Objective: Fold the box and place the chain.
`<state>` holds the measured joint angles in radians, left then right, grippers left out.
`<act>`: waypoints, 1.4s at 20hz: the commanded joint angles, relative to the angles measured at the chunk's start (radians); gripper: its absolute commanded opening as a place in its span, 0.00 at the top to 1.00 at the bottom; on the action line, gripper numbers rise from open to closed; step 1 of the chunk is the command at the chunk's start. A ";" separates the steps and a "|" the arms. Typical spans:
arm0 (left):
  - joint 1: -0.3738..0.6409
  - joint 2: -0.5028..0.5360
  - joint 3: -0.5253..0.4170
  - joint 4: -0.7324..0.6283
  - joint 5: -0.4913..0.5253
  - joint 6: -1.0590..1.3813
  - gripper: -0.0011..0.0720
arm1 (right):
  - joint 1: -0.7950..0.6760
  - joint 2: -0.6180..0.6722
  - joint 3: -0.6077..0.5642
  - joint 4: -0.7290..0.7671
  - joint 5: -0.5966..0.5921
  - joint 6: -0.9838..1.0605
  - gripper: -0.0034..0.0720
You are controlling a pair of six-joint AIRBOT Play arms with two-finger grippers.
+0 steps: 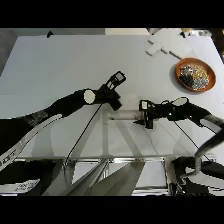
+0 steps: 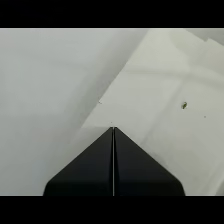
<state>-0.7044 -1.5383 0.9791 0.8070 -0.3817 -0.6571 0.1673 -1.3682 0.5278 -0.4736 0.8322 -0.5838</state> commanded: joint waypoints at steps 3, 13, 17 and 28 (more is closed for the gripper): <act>0.003 0.127 0.000 0.101 -0.103 0.003 0.98 | 0.000 0.000 0.000 0.000 0.002 0.000 0.39; 0.074 0.282 -0.058 0.351 -0.506 -0.039 0.98 | 0.000 0.000 0.000 0.000 0.002 0.000 0.39; 0.117 0.279 -0.148 0.336 -0.513 0.121 0.98 | 0.000 0.000 0.000 0.000 0.002 0.000 0.39; 0.144 0.239 -0.175 0.298 -0.519 0.430 0.58 | 0.000 0.000 0.000 0.000 0.002 0.000 0.39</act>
